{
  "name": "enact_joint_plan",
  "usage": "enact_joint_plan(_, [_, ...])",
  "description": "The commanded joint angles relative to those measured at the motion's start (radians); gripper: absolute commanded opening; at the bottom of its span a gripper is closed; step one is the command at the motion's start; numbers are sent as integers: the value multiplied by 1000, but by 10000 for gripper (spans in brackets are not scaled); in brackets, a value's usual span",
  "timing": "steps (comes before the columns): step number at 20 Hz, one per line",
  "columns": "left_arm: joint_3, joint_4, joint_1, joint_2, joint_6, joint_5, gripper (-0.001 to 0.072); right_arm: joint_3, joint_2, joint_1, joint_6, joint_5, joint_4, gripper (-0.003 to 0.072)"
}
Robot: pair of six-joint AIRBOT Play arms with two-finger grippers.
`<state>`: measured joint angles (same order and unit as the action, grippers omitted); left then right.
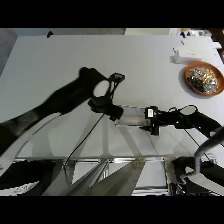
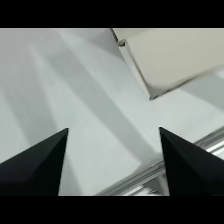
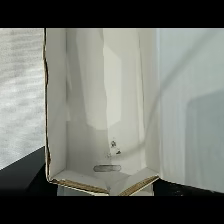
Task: Fold the box and place the chain.
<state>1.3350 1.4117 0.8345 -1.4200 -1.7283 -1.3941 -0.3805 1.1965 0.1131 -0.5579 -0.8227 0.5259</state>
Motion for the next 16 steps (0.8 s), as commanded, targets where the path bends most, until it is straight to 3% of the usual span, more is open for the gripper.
enact_joint_plan(1, [-105, -5, -39, 158, 497, 43, 654, -1, -1, 0, 0, 0, 0, 504])
enact_joint_plan(3, [-245, -98, -81, 253, 816, 149, 654, -1, -1, 0, 0, -1, 0, 504])
enact_joint_plan(5, [-418, -291, -149, 320, 1187, 310, 654, -1, -1, 0, 0, -1, 0, 504])
enact_joint_plan(8, [-612, -572, -246, 300, 1736, 476, 655, -1, -1, 0, 0, 0, 0, 504])
enact_joint_plan(9, [-634, -649, -269, 265, 1851, 482, 699, -1, -1, 0, 0, -1, 0, 504])
enact_joint_plan(16, [-627, -974, -294, -23, 2096, 526, 698, -1, -1, 0, 0, -1, 0, 504])
